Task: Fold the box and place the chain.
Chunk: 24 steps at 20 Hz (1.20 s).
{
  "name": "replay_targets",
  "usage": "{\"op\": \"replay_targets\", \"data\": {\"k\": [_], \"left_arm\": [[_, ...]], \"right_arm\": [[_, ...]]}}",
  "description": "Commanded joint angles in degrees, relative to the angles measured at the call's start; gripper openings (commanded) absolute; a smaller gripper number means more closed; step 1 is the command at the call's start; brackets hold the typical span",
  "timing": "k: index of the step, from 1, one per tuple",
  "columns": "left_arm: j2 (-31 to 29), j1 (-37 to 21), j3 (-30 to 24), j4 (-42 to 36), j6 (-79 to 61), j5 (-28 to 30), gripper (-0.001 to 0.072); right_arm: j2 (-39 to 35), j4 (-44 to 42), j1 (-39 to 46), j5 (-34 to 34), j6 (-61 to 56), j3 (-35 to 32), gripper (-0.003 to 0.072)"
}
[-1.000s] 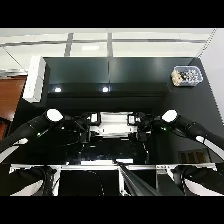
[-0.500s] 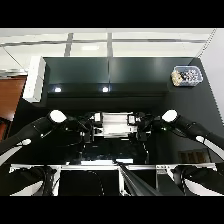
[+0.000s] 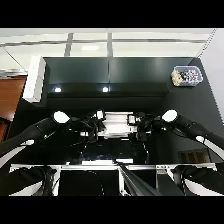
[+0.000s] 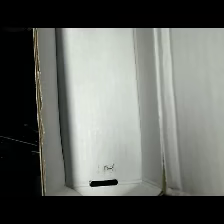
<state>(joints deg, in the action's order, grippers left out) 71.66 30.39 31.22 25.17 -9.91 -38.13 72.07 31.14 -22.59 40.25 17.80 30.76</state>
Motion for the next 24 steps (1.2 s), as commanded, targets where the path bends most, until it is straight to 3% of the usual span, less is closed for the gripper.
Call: {"op": "replay_targets", "data": {"k": [1, 2, 3, 4, 5, 6, 11, 13, 16, 18, 21, 24], "left_arm": [[0.13, 0.07, 0.02, -0.55, 0.26, 0.24, 0.0113], [0.13, 0.04, 0.02, -0.61, 0.39, 0.50, 0.0395], [0.13, 0.00, 0.04, -0.39, 1.38, 0.55, 0.0511], [0.07, -0.11, 0.15, 0.87, 3.02, 0.44, 0.0363], [-0.15, -0.20, 0.50, 3.69, 4.63, 0.13, 0.0116], [-0.72, -0.22, 1.03, 7.72, 8.07, -0.07, 0.0045], [-8.79, -5.99, 3.34, 27.89, 41.40, -7.21, 0.0025], [-11.74, -10.86, 3.34, 32.70, 49.90, -12.28, 0.0025], [-11.52, -20.87, 2.62, 37.86, 76.63, -19.52, 0.0024], [-10.25, -28.39, 0.52, 33.68, 84.98, -24.33, 0.0025], [-8.09, -37.16, -2.91, 21.86, 80.06, -26.43, 0.0025], [-5.38, -39.54, -3.91, 18.16, 78.49, -25.92, 0.0024]], "right_arm": [[0.00, 0.00, -0.04, 0.02, -0.02, -0.02, 0.0198], [0.00, 0.00, -0.02, 0.04, -0.02, -0.02, 0.0198], [0.00, 0.00, -0.02, 0.04, -0.02, -0.02, 0.0198], [0.00, 0.00, -0.04, 0.02, -0.02, -0.02, 0.0198], [0.00, 0.00, -0.04, 0.02, -0.02, -0.02, 0.0198], [0.00, 0.00, -0.04, 0.02, -0.02, -0.02, 0.0198], [0.00, 0.00, -0.04, 0.04, -0.02, -0.02, 0.0198], [0.00, 0.00, -0.04, 0.04, -0.02, -0.02, 0.0198], [0.00, 0.00, -0.04, 0.04, -0.02, -0.02, 0.0198], [0.00, 0.00, -0.04, 0.02, -0.02, -0.02, 0.0198], [0.00, 0.00, -0.04, 0.02, -0.02, -0.02, 0.0198], [0.00, 0.00, -0.04, 0.04, -0.02, -0.02, 0.0198]]}}
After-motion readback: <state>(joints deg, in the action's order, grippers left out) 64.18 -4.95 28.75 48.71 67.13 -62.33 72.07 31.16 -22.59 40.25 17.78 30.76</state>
